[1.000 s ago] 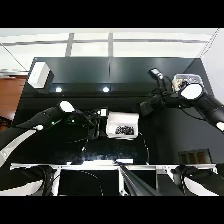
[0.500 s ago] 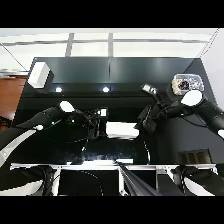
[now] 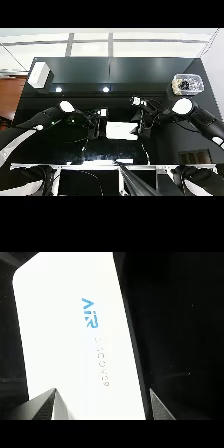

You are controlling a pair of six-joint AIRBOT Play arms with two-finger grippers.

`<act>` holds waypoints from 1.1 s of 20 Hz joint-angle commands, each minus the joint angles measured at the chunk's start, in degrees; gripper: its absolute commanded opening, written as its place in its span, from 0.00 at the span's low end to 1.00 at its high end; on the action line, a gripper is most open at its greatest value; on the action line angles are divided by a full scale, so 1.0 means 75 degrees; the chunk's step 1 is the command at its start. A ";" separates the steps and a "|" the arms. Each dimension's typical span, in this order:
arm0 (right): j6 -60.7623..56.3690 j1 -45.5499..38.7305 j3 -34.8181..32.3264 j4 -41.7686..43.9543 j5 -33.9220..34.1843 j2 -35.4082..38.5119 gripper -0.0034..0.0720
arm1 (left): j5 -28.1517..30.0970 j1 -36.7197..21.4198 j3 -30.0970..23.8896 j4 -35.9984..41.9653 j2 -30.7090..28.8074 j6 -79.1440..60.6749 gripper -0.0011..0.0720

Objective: Fold the box and place the chain.

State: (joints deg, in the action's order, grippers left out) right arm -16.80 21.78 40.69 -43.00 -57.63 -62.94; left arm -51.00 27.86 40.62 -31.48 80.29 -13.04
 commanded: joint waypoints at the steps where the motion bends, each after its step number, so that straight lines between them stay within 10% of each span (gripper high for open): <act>1: 0.0163 0.0058 0.0152 -0.0099 -0.0131 0.0009 1.00 | 0.0000 0.0003 0.0003 -0.0003 0.0006 -0.0003 0.62; 22: -0.0393 0.0539 0.0154 -0.0764 0.0723 0.0006 1.00 | 0.0000 0.0003 0.0003 -0.0003 0.0006 -0.0003 0.62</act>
